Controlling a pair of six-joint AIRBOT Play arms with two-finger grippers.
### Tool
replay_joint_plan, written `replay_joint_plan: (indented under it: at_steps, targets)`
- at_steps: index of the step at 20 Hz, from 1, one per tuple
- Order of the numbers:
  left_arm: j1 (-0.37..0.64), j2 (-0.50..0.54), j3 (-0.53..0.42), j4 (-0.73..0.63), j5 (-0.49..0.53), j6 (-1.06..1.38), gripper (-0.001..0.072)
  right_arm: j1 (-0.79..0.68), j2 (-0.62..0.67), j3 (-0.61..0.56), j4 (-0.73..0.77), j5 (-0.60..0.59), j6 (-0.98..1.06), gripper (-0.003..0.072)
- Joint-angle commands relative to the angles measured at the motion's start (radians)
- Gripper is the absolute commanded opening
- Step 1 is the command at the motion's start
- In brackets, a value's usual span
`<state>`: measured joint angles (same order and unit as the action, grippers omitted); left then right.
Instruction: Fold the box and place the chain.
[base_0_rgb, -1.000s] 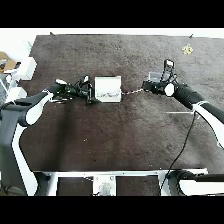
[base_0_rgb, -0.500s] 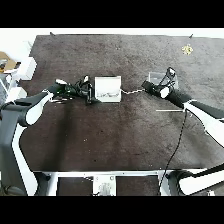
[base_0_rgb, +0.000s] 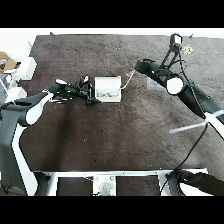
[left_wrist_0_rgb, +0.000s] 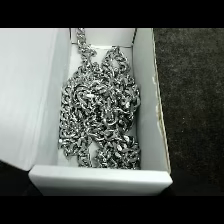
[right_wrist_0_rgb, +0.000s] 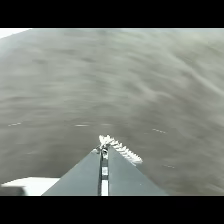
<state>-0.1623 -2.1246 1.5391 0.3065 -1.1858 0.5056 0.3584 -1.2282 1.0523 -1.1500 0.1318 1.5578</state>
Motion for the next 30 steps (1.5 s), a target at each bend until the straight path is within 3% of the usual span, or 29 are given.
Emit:
replay_joint_plan:
  at_steps: [1,6,12,13,14,16,20,22,27,30]
  targets:
    - [0.001,0.000,0.000,0.000,0.000,0.000,0.0243,0.124,0.073,0.002,-0.027,-0.035,-0.047,0.0006]
    - [0.001,0.000,0.000,0.000,0.000,0.000,0.0243,0.242,-0.032,0.002,-0.031,-0.105,-0.043,0.0007]
    - [0.001,0.000,0.000,0.000,0.000,0.000,0.0243,0.257,-0.250,-0.001,-0.068,0.008,-0.043,0.0021]
    - [0.001,0.000,0.000,0.000,0.000,0.000,0.0243,0.256,-0.278,-0.001,-0.098,0.020,-0.044,0.0281]
    - [0.001,0.000,0.000,0.000,0.000,0.000,0.0243,0.251,-0.285,-0.001,-0.119,0.023,-0.044,0.0448]
    - [0.001,0.000,0.000,0.000,0.000,0.000,0.0243,0.233,-0.250,0.017,-0.180,0.041,-0.060,0.0178]
    - [0.001,0.000,0.000,0.000,0.000,0.000,0.0243,0.121,-0.178,0.228,-0.233,0.299,-0.240,0.0179]
    - [0.001,0.000,0.000,0.000,0.000,0.000,0.0243,0.034,-0.210,0.346,-0.152,0.391,-0.387,0.0178]
    - [0.001,0.000,0.000,0.000,0.000,0.000,0.0243,-0.203,-0.411,0.534,0.505,0.727,-0.945,0.0177]
    - [0.001,0.000,0.000,0.000,0.000,0.000,0.0243,-0.258,-0.558,0.607,0.661,0.768,-1.048,0.0178]
